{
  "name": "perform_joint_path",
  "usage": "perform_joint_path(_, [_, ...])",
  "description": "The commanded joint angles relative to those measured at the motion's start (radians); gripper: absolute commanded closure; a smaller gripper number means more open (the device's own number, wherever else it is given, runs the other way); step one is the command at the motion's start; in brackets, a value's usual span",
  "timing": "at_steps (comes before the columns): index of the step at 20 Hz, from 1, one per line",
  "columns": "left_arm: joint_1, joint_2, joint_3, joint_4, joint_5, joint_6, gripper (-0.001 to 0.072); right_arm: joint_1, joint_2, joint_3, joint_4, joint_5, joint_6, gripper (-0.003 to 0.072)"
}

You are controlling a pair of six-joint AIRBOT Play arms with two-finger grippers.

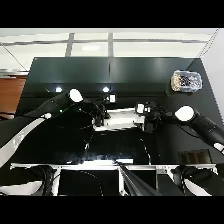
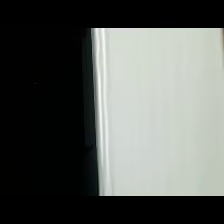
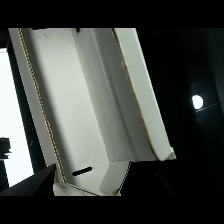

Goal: Fold the box and place the chain.

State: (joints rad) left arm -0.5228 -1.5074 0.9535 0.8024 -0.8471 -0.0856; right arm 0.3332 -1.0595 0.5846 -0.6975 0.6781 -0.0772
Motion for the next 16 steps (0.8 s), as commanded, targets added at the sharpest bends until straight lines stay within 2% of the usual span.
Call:
perform_joint_path(1, [0.001,0.0,-0.001,0.0,0.001,0.0,0.0682,-0.016,-0.021,0.003,0.11,-0.003,-0.075,0.0017])
perform_joint_path(7, [0.001,0.0,-0.001,0.0,0.001,0.0,0.0681,-0.015,-0.084,0.002,0.129,0.104,-0.105,0.0017])
perform_joint_path(16, [0.001,0.0,-0.001,-0.001,0.001,0.0,0.0681,-0.014,-0.176,0.002,0.166,0.124,-0.171,0.0017])
